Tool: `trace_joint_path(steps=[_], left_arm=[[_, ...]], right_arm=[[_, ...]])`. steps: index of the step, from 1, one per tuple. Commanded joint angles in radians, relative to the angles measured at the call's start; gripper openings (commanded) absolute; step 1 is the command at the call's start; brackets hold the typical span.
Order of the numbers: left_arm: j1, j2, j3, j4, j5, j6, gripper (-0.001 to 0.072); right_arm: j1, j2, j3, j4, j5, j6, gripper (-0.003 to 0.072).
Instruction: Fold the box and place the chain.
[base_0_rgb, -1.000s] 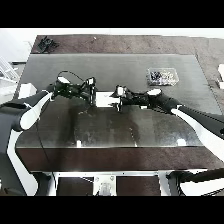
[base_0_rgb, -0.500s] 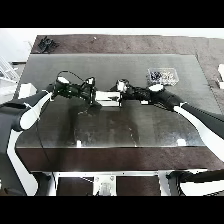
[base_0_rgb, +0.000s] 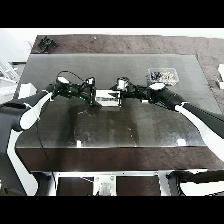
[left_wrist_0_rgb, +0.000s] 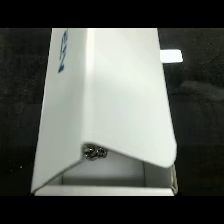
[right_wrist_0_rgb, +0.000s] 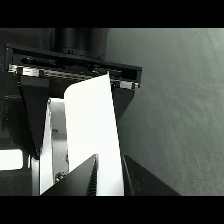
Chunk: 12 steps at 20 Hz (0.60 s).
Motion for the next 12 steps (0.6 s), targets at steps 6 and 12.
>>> trace_joint_path(steps=[6,12], left_arm=[[-0.001,0.001,0.000,0.000,-0.001,0.000,0.0538],[-0.001,0.001,0.000,0.000,-0.001,0.000,0.0538]], right_arm=[[-0.004,0.001,-0.001,-0.009,0.010,0.020,0.0078],[-0.005,-0.002,-0.023,-0.027,0.008,0.019,0.0074]])
